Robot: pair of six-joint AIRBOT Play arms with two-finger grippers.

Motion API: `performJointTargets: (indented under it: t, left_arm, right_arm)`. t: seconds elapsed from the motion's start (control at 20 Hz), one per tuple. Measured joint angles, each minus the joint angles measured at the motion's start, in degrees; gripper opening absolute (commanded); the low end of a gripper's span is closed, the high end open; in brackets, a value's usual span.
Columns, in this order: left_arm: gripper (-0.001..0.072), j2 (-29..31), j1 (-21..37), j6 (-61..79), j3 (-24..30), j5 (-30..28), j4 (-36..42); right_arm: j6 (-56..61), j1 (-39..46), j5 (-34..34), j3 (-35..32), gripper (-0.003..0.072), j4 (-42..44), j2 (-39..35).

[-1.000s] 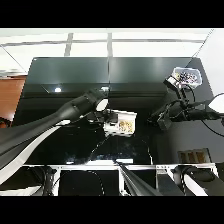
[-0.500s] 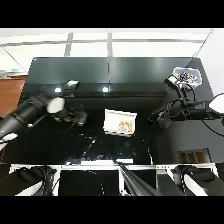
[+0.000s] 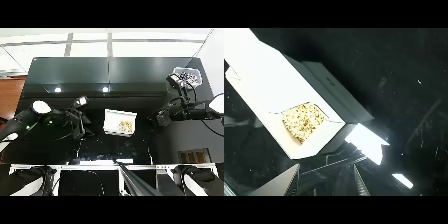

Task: Fold the box and place the chain.

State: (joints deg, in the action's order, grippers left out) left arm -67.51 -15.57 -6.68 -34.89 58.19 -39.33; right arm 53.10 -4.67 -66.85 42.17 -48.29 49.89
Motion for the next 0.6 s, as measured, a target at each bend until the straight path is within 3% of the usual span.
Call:
performJointTargets:
  t: [0.25, 0.6]
  left_arm:
    - [0.0711, -6.21, -2.14, 19.45, -2.82, -6.19, 3.37]
    - [0.0710, -10.58, -6.05, 25.31, -4.81, -7.98, 7.69]
  right_arm:
    - [2.12, -0.02, 0.00, 0.00, 0.0410, 0.00, 0.00]
    - [2.71, -0.02, 0.26, 0.00, 0.0410, 0.00, 0.00]
